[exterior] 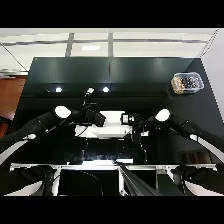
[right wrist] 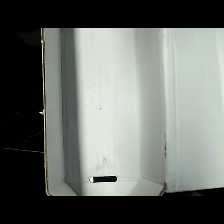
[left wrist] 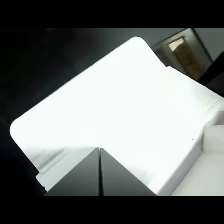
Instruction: Fold the box and place the chain.
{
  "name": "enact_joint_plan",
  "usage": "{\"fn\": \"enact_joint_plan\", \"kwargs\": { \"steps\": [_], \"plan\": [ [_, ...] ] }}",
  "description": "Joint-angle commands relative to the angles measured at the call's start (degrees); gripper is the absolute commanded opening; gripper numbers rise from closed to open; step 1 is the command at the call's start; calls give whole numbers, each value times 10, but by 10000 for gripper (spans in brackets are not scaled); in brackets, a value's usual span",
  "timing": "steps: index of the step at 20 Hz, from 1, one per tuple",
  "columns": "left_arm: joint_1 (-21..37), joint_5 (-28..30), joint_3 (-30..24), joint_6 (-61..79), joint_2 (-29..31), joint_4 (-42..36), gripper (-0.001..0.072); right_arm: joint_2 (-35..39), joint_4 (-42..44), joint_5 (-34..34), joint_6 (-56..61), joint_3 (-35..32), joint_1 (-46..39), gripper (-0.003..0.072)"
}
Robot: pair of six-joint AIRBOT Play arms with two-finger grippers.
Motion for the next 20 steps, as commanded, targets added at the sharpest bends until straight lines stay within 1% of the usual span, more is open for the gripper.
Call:
{"fn": "enact_joint_plan", "kwargs": {
  "steps": [1, 3, 5, 6, 7, 9, 10, 11, 12, 13, 15, 16, 17, 19, 20],
  "plan": [
    [12, 0, 19, 5, 7, 15, 33, 0, 1, -1, 0, 0, 1, 472],
    [36, -19, 29, 5, 46, 48, 35, 0, 1, -1, 0, 0, 1, 472],
    [80, -81, 30, 4, 102, 134, 35, 0, 1, -2, 0, 0, 1, 472],
    [111, -127, 29, -6, 132, 175, 35, 0, 1, -2, 0, 0, 1, 472],
    [141, -174, 29, -14, 158, 193, 35, 0, 1, -2, 0, 0, 1, 472],
    [195, -300, 27, -2, 193, 193, 37, 0, 1, -1, 0, 0, 1, 472],
    [207, -365, 27, 41, 194, 197, 132, 0, 0, -1, 0, 0, 1, 472],
    [209, -412, 25, 99, 190, 206, 457, 0, 0, -1, 0, 0, 1, 472],
    [206, -427, 16, 134, 187, 212, 715, 0, 0, -1, 0, 0, 1, 472],
    [200, -418, 6, 151, 183, 212, 715, 0, 0, -1, 0, 0, 1, 472],
    [171, -370, -16, 239, 175, 213, 714, 0, 0, -1, 0, 0, 1, 472],
    [155, -336, -24, 296, 173, 217, 714, 0, 0, -1, 0, 0, 1, 472],
    [137, -286, -31, 323, 173, 226, 714, 0, 0, -1, 0, 0, 1, 472],
    [101, -193, -43, 325, 170, 221, 714, 0, 0, -1, 0, 0, 1, 472],
    [83, -177, -46, 326, 164, 221, 712, 0, 0, -1, 0, 0, 1, 472]
  ]
}}
